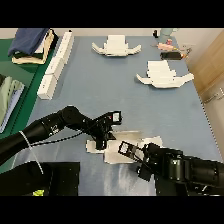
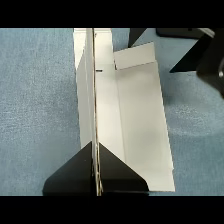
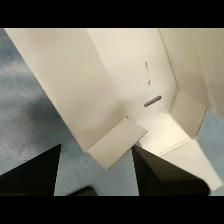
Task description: Fold the box.
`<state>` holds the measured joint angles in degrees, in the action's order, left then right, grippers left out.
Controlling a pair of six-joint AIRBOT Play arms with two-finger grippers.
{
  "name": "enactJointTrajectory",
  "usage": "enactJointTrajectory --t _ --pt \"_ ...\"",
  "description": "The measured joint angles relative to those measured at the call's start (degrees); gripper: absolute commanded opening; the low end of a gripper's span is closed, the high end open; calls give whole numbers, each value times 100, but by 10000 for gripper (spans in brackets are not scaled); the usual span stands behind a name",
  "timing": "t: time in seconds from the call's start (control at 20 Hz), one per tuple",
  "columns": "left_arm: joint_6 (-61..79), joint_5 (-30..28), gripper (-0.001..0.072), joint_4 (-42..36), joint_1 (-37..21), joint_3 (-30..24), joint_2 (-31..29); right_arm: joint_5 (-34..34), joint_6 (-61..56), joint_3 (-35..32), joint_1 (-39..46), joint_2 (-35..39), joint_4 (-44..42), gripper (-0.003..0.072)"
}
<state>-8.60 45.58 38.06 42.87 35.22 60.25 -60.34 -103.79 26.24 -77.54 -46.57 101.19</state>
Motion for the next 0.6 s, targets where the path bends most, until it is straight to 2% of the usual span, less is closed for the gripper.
enactJointTrajectory --t 0.15,0.4,0.6 --pt "0 2 15 2 2 0 0 509 42 -68 -111 -354 376 655" --pt "0 4 15 2 2 0 0 807 -236 48 -166 -538 586 652" --pt "0 4 15 2 2 0 2 555 -439 210 -177 -273 667 652"
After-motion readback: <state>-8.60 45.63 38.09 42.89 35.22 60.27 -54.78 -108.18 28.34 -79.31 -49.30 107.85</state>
